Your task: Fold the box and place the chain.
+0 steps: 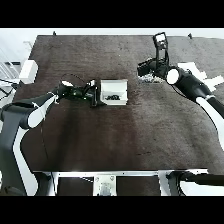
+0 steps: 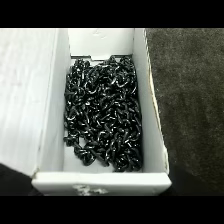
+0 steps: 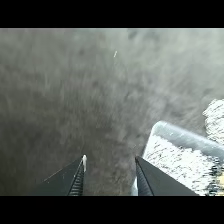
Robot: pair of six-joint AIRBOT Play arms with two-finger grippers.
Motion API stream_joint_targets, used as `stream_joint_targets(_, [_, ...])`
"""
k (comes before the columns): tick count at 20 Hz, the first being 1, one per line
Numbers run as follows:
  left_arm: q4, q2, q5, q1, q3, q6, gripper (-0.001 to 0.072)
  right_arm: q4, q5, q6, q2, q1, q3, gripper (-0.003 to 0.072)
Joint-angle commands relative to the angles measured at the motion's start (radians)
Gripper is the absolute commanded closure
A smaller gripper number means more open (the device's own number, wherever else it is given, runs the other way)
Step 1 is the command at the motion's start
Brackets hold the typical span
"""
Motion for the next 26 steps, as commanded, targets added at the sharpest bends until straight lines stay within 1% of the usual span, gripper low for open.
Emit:
stream_joint_targets(1, [0.000, 0.001, 0.000, 0.000, 0.000, 0.000, 0.0430, 0.345, 0.166, -0.399, -0.102, -0.035, 0.093, 0.0303])
stream_joint_targets(3, [0.000, 0.001, 0.000, 0.000, 0.000, 0.000, 0.0430, 0.552, 0.296, -0.599, -0.142, -0.076, 0.140, 0.0303])
stream_joint_targets(5, [0.000, 0.001, 0.000, 0.000, 0.000, 0.000, 0.0430, 0.732, 0.472, -0.738, -0.209, -0.129, 0.205, 0.0303])
stream_joint_targets(6, [0.000, 0.001, 0.000, 0.000, 0.000, 0.000, 0.0430, 0.776, 0.551, -0.778, -0.250, -0.150, 0.241, 0.0303])
stream_joint_targets(7, [0.000, 0.001, 0.000, 0.000, 0.000, 0.000, 0.0430, 0.784, 0.618, -0.791, -0.293, -0.163, 0.280, 0.0302])
stream_joint_targets(10, [0.000, 0.001, 0.000, 0.000, 0.000, 0.000, 0.0430, 0.784, 0.755, -0.798, -0.385, -0.161, 0.360, 0.0303])
stream_joint_targets(13, [0.000, 0.001, 0.000, 0.000, 0.000, 0.000, 0.0430, 0.774, 0.785, -0.814, -0.400, -0.134, 0.367, 0.0302])
stream_joint_targets(18, [0.000, 0.001, 0.000, 0.000, 0.000, 0.000, 0.0430, 0.745, 0.895, -0.817, -0.397, -0.111, 0.367, 0.0302])
stream_joint_targets(21, [0.000, 0.001, 0.000, 0.000, 0.000, 0.000, 0.0430, 0.744, 0.929, -0.818, -0.390, -0.101, 0.367, 0.0300])
stream_joint_targets(22, [0.000, 0.001, 0.000, 0.000, 0.000, 0.000, 0.0430, 0.736, 0.938, -0.818, -0.389, -0.096, 0.367, 0.0297])
stream_joint_targets(23, [0.000, 0.001, 0.000, 0.000, 0.000, 0.000, 0.0430, 0.722, 0.948, -0.827, -0.389, -0.090, 0.367, 0.0269])
stream_joint_targets(26, [0.000, 0.001, 0.000, 0.000, 0.000, 0.000, 0.0430, 0.676, 0.954, -0.844, -0.389, -0.059, 0.367, 0.0261])
